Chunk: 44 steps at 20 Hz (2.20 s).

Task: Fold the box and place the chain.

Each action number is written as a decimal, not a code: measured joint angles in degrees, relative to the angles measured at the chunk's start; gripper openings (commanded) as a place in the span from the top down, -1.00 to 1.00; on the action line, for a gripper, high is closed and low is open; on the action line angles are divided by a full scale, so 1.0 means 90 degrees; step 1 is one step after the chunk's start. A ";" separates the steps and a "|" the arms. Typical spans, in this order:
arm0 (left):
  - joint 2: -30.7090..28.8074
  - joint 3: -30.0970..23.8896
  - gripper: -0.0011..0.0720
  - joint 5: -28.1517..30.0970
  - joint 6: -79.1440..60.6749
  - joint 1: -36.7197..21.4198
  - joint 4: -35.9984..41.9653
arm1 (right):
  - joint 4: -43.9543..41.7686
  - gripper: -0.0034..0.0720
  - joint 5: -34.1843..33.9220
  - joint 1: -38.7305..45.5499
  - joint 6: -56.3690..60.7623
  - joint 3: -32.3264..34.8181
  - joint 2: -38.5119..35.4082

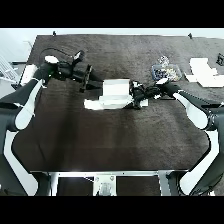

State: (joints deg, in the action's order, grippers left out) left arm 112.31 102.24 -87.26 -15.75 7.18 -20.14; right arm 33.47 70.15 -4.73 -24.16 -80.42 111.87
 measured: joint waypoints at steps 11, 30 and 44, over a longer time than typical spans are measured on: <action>-0.0364 -0.0920 -0.98 0.0906 0.0665 -0.0066 -0.1372 | 0.0000 -0.68 0.0000 0.0000 0.0007 0.0000 0.0000; -0.0369 -0.1807 -0.62 0.2446 0.1353 0.0680 -0.2208 | 0.0000 -0.68 0.0000 0.0000 0.0010 0.0000 0.0000; -0.0367 -0.1807 -0.35 0.2601 0.1418 0.0685 -0.2205 | 0.0000 -0.68 0.0000 0.0000 0.0010 0.0000 0.0000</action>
State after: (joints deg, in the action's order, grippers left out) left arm 109.01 85.97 -63.86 -2.98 13.34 -39.99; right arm 33.47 70.15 -4.73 -24.08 -80.42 111.87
